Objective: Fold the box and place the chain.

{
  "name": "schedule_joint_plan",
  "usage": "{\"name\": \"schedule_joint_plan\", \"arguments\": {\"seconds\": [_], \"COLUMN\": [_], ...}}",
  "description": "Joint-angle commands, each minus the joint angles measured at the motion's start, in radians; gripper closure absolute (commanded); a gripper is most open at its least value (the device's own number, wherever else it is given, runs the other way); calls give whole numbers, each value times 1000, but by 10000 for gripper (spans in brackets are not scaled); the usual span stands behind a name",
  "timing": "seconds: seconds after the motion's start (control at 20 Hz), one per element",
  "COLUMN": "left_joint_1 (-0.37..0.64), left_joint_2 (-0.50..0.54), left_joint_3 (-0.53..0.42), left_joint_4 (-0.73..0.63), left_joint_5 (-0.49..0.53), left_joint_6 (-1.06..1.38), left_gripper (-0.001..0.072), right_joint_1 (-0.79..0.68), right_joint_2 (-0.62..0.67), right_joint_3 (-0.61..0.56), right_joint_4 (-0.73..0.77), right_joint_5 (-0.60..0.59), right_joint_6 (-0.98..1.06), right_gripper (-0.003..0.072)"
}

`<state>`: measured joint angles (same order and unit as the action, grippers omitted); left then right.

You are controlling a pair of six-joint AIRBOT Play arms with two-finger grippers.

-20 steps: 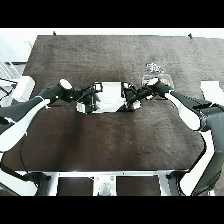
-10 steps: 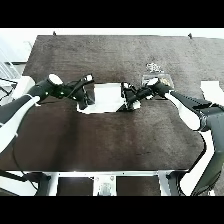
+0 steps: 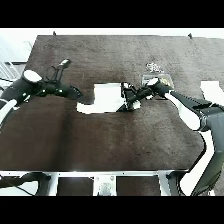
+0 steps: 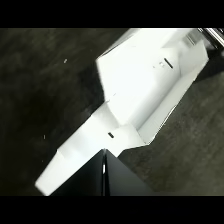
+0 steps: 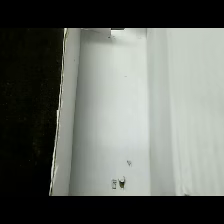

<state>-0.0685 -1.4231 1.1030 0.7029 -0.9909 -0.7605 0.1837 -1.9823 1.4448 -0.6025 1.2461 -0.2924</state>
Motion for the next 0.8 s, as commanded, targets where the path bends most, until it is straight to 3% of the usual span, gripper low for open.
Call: {"name": "schedule_joint_plan", "arguments": {"seconds": [0.0,0.3,0.5,0.75], "left_joint_1": [65,116,137,119], "left_joint_2": [44,41,32,-92], "left_joint_3": [-57,-60,-128,-135], "left_joint_4": [57,271,251,71], "left_joint_5": [-23,-102,-51,-37], "left_joint_6": [-305,-524,-521,-401], "left_gripper": [690,689,690,690], "right_joint_1": [1,1,1,1], "right_joint_2": [0,0,0,0], "right_joint_3": [0,0,0,0], "right_joint_4": [0,0,0,0], "right_joint_5": [0,0,0,0], "right_joint_6": [0,0,0,0], "right_gripper": [223,223,223,223]}}
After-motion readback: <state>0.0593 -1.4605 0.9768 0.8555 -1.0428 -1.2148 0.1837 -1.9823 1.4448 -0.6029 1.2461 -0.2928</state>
